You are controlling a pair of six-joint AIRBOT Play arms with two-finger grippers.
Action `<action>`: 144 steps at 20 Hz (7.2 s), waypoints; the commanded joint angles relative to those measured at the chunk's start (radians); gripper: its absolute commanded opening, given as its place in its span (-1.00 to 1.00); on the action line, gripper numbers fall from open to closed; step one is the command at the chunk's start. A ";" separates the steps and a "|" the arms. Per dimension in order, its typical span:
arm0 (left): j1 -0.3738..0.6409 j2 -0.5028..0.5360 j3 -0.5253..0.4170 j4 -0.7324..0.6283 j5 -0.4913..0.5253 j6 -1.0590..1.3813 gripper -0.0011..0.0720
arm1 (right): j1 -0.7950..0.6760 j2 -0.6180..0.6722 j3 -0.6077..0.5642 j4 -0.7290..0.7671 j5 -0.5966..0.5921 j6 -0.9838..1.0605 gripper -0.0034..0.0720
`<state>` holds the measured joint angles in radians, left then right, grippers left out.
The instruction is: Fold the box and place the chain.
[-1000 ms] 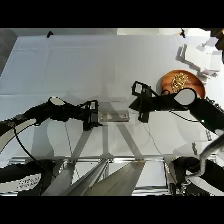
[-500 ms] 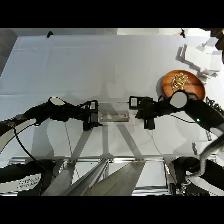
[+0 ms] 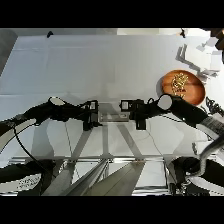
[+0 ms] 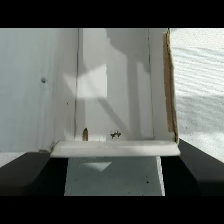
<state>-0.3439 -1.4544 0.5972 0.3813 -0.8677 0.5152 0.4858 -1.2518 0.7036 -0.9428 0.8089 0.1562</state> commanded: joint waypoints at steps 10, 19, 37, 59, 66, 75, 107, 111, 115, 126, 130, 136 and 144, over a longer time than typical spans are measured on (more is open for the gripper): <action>0.000 0.000 0.000 0.000 0.000 0.000 -0.11 | 0.011 -0.008 0.000 0.066 -0.049 -0.007 -0.03; 0.000 0.000 0.000 0.000 0.000 0.000 -0.11 | 0.011 0.010 0.000 -0.020 0.045 -0.006 -0.89; 0.000 0.000 0.000 0.000 0.000 0.000 -0.11 | 0.076 -0.002 0.000 -0.001 -0.087 0.000 -0.89; 0.000 0.000 0.000 0.000 0.000 0.000 -0.11 | 0.009 0.400 0.000 -0.382 -0.008 0.682 -0.89; 0.000 0.000 0.000 0.000 0.000 0.000 -0.11 | -0.217 0.405 -0.175 -0.231 0.032 1.055 -0.90; 0.000 0.000 0.000 0.000 0.000 0.000 -0.11 | -0.253 0.197 -0.281 0.138 -0.048 1.038 -0.91; 0.000 0.000 0.000 0.000 0.000 0.000 -0.11 | -0.338 0.034 -0.280 0.509 0.001 0.639 -0.91; 0.000 0.000 0.000 0.000 0.000 0.000 -0.11 | -0.338 0.034 -0.280 0.479 -0.029 0.642 -0.91; 0.000 0.000 0.000 0.000 0.000 0.000 -0.11 | -0.339 0.034 -0.278 0.443 -0.043 0.650 -0.91; 0.000 0.000 0.000 0.000 0.000 0.000 -0.11 | -0.361 -0.002 -0.278 0.442 0.007 0.651 -0.91; 0.000 0.000 0.000 0.000 0.000 0.000 -0.11 | -0.343 0.001 -0.278 0.568 0.091 0.599 -0.91; 0.000 0.000 0.000 0.000 0.000 0.000 -0.11 | -0.343 0.036 -0.278 0.668 0.116 0.602 -0.79; 0.000 0.000 0.000 0.000 0.000 0.000 -0.11 | -0.237 0.036 -0.278 0.733 0.089 0.605 0.58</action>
<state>-0.3435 -1.4544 0.5972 0.3817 -0.8677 0.5152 0.2127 -1.2163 0.4248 -0.2298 0.9215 0.7609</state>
